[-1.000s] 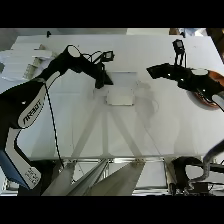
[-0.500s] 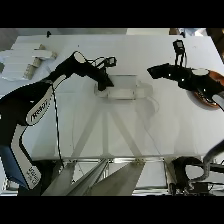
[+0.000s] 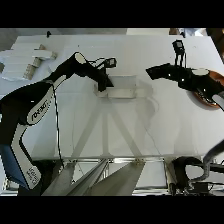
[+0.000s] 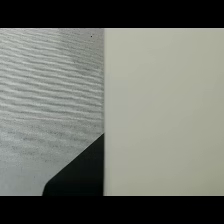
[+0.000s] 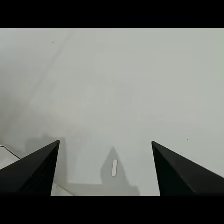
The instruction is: Fold the box and place the chain.
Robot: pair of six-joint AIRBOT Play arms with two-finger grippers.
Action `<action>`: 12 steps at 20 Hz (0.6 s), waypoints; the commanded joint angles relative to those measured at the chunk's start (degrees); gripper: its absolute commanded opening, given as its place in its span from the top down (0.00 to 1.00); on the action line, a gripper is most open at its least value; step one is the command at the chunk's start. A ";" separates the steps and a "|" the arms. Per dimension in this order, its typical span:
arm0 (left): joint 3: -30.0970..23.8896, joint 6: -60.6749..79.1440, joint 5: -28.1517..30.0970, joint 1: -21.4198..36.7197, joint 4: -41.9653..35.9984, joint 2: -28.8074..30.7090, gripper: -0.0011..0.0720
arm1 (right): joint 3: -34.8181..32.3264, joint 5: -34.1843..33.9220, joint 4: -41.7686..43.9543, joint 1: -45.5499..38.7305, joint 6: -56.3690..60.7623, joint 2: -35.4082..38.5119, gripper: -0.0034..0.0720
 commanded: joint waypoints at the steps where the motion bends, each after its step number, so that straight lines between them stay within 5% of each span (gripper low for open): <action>1: 0.00 -0.04 0.00 -0.02 0.44 -0.02 0.97 | 0.04 1.31 -0.04 -0.02 -0.39 0.04 0.03; 5: 0.00 -0.02 0.00 -0.02 0.42 -0.02 0.97 | 0.02 2.89 0.00 -0.02 0.17 0.04 0.01; 12: -0.02 -0.04 0.00 -0.02 0.42 -0.02 0.97 | 0.04 15.69 -0.02 -0.02 0.15 0.04 0.04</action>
